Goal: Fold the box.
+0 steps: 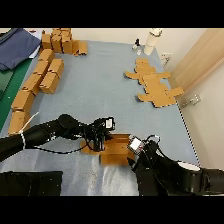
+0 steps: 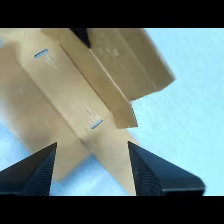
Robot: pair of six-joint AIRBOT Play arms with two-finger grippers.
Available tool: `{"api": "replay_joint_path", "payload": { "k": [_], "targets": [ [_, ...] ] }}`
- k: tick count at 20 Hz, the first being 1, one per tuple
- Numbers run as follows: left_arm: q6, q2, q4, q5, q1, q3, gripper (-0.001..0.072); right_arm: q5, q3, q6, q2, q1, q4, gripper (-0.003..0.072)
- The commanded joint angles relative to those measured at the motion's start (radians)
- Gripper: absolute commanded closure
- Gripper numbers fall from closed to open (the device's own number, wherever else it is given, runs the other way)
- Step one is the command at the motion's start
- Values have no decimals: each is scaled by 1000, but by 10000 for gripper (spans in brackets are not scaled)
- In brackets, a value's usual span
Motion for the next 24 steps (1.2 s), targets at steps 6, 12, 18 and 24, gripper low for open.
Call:
{"api": "replay_joint_path", "payload": {
  "k": [6,12,18,24],
  "targets": [
    [0,0,0,1,0,0,695,160,19,-503,-76,-295,240,-24],
    [0,0,0,-7,0,0,695,27,66,-776,-66,-267,504,-24],
    [0,0,0,-8,0,0,695,84,14,-786,-146,-189,483,-24],
    [0,0,0,-8,0,0,695,194,14,-799,-268,-189,340,-24]
  ]
}}
